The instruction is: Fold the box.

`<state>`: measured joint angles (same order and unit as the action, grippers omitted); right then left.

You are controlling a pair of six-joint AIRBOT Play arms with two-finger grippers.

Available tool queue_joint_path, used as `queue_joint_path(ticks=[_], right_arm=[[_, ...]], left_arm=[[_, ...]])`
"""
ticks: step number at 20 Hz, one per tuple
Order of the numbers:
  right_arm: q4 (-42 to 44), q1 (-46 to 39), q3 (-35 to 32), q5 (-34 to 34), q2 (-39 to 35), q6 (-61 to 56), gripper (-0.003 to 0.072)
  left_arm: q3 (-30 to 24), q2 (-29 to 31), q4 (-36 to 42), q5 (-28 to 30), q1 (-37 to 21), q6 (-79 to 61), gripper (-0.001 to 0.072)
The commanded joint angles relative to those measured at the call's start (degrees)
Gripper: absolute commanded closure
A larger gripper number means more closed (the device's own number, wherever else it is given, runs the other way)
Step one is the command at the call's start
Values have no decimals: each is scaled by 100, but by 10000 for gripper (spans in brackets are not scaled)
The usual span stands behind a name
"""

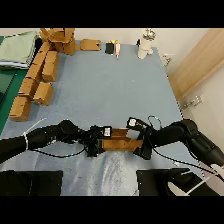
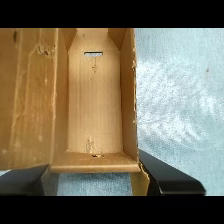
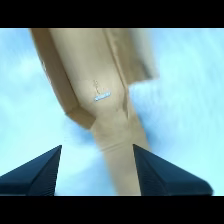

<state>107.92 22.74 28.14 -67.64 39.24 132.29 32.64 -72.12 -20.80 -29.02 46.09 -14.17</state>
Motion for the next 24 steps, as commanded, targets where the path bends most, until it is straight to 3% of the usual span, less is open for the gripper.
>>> queue_joint_path(ticks=[1,3,6,9,10,13,14,20,24], right_arm=[[374,0,57,-428,-616,-2282,-21],[684,9,9,-426,-750,-3084,-21],[1314,13,9,-308,-737,-3248,-21],[1451,13,11,212,-608,-3840,-5],[1585,13,13,251,-527,-3842,110],[1784,11,116,879,-22,-3825,574],[1775,9,227,1130,238,-3816,669],[1727,-98,1117,1379,2090,-2796,682],[1725,-96,1147,1379,2774,-2441,683]], left_arm=[[4,-2,0,7,0,4,222],[4,-2,0,7,0,4,222],[4,-2,0,7,0,4,223],[4,-2,0,7,0,4,222],[4,-2,0,4,0,4,222],[4,-2,0,7,0,4,223],[4,-2,0,7,0,4,223],[4,-2,0,7,0,4,223],[4,-2,0,7,0,4,223]])
